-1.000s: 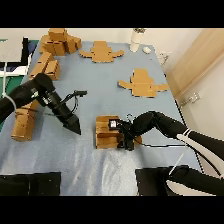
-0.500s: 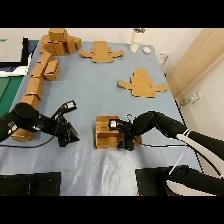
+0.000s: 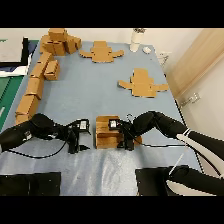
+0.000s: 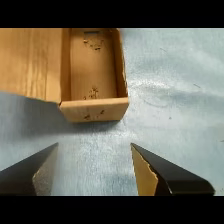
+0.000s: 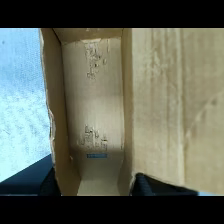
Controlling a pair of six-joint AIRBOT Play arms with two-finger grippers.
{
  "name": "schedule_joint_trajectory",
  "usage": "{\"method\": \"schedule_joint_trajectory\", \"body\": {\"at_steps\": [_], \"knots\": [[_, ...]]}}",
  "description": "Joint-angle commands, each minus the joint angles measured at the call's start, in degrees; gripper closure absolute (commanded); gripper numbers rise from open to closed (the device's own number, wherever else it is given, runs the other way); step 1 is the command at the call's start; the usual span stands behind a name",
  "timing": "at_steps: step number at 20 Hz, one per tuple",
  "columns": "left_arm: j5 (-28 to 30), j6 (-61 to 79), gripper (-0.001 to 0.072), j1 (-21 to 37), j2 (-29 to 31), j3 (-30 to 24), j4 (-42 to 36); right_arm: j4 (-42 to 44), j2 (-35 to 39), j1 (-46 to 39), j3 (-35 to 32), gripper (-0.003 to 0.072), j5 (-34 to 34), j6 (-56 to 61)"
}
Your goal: Fold the box.
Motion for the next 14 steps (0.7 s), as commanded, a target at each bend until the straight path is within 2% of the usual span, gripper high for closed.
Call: {"method": "schedule_joint_trajectory", "body": {"at_steps": [1,3,10,14], "knots": [[5.05,2.71,0.0016,-3.26,-1.88,-0.17,-5.2,0.0,0.02,-0.02,0.04,0.0185,0.0,0.0],[7.39,2.71,0.0016,-4.39,-2.1,-0.17,-7.5,0.0,0.02,-0.02,0.04,0.0185,0.0,0.0],[7.58,1.86,0.0016,-7.15,-3.8,-0.15,-7.85,0.0,0.02,-0.02,0.04,0.0185,0.0,0.0],[10.45,0.92,0.0016,-9.03,-4.48,0.09,-7.63,0.0,0.02,-0.02,0.04,0.0185,0.02,0.0]]}}
